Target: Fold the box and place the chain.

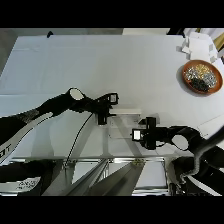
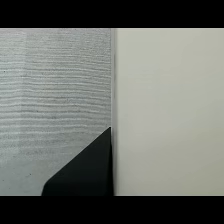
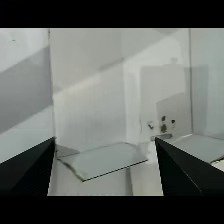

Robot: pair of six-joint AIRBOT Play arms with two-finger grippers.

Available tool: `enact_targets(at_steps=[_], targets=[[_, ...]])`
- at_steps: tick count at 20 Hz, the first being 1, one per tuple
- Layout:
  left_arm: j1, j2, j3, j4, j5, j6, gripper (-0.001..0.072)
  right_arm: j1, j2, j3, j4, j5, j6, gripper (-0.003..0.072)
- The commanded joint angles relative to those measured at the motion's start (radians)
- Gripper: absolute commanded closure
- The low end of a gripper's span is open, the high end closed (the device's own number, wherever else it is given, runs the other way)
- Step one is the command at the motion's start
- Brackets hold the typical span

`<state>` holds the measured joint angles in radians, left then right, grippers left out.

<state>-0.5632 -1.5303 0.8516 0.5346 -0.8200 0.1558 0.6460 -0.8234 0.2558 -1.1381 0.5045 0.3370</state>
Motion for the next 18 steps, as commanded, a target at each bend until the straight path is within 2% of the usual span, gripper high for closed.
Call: enact_targets(at_steps=[1,10,15,18], targets=[[0.0,0.0,0.0,0.0,0.0,0.0,0.0699,0.013,-0.036,-0.008,-0.009,-0.132,0.007,-0.0018],[-0.001,0.0,0.0,0.0,0.0,0.0,0.0699,0.01,-0.026,0.062,-0.009,-0.117,0.005,-0.0016],[-0.001,0.0,0.0,0.0,0.0,0.0,0.0699,-0.099,-0.026,0.078,-0.004,-0.025,0.006,-0.0012],[-0.001,0.0,0.0,0.0,0.0,0.0,0.0699,-0.132,-0.027,0.078,0.062,-0.018,0.004,-0.001]])
